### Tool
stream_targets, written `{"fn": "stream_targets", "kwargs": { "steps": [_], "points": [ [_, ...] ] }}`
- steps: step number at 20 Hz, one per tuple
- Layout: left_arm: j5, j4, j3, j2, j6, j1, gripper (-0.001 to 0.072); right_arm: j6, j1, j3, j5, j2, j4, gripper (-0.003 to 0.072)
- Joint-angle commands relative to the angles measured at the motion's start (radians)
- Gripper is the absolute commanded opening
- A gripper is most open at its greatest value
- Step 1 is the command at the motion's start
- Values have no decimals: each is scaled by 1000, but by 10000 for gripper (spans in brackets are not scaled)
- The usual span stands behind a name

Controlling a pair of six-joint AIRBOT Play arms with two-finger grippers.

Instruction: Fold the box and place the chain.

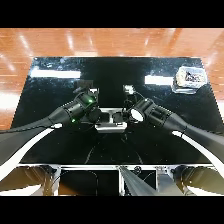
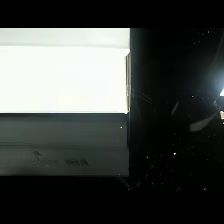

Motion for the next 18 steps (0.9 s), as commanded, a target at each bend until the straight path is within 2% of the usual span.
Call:
{"fn": "stream_targets", "kwargs": {
  "steps": [1, 18],
  "points": [
    [0, 1, 0, 0, 0, 0, 19, -4, 7, 1, 1, -12, 3, 466],
    [0, 0, 0, 0, 0, 0, 19, -4, 5, 27, -5, -97, -21, 465]
  ]
}}
